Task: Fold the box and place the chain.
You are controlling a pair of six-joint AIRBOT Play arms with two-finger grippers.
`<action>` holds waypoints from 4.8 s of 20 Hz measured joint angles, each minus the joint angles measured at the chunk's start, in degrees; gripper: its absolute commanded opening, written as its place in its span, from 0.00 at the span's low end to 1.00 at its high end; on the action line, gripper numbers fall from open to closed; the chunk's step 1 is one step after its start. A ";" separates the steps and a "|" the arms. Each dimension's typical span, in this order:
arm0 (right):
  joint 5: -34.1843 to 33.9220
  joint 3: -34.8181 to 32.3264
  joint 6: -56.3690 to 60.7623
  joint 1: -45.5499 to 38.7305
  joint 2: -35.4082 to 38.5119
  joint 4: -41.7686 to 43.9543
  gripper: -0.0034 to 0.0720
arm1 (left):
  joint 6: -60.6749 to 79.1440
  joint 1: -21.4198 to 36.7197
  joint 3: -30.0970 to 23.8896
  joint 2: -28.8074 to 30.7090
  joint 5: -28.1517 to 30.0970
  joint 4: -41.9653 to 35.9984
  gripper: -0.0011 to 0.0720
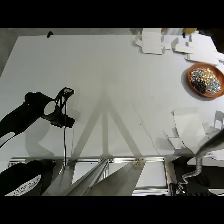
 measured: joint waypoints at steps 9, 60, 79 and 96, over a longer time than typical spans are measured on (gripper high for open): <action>7.54 0.09 -2.34 3.91 -1.36 2.80 0.10 | 0.00 0.00 0.00 0.00 0.02 0.02 0.03; -21.00 -46.25 -13.64 45.97 57.99 46.29 0.07 | 67.45 0.15 10.97 -21.38 18.51 -76.13 0.81; -20.13 -46.25 -14.03 45.97 57.99 45.88 0.07 | 83.30 -3.87 14.69 -36.00 2.82 -88.89 0.28; -12.96 -37.77 -13.60 45.99 58.05 47.82 0.44 | 88.94 -4.61 19.10 -23.08 3.21 -63.04 0.02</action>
